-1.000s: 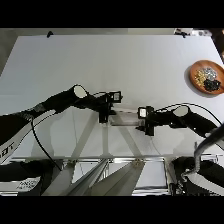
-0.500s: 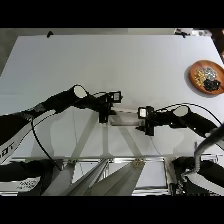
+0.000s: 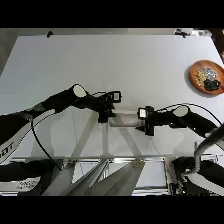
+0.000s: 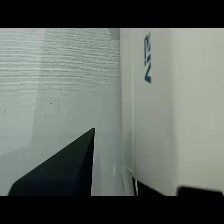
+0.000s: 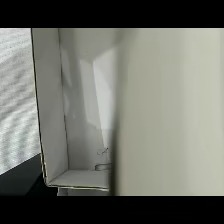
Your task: Fold the box and place the chain.
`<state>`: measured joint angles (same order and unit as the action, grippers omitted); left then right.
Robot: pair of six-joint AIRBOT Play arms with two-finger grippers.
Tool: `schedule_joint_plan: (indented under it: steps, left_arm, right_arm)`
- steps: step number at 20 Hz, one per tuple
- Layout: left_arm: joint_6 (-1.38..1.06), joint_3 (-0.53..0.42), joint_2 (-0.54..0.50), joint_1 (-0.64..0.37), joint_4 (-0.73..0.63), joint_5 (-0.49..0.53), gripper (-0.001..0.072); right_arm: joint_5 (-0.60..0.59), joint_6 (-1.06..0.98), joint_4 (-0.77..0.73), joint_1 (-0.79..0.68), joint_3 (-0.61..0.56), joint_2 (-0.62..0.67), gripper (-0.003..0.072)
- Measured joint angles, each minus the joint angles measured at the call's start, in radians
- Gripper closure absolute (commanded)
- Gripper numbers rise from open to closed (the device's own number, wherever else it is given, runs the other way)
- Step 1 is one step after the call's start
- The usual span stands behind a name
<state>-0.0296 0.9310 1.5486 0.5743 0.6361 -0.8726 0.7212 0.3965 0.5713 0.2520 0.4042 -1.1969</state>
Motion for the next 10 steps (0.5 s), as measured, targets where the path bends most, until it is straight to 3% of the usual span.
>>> schedule_joint_plan:
  steps: [8, 9, 10]
  left_arm:
    - [0.089, 0.000, -0.032, -0.003, 0.013, -0.053, 0.0413]
    - [0.103, 0.000, -0.035, -0.004, 0.024, -0.055, 0.0396]
    - [0.120, 0.000, -0.038, -0.006, 0.038, -0.057, 0.0285]
  right_arm:
    - [0.000, -0.004, -0.002, 0.000, 0.000, 0.000, 0.0204]
    - [0.000, -0.004, -0.002, 0.000, 0.000, 0.000, 0.0204]
    - [0.000, -0.005, -0.002, 0.000, 0.000, 0.000, 0.0204]
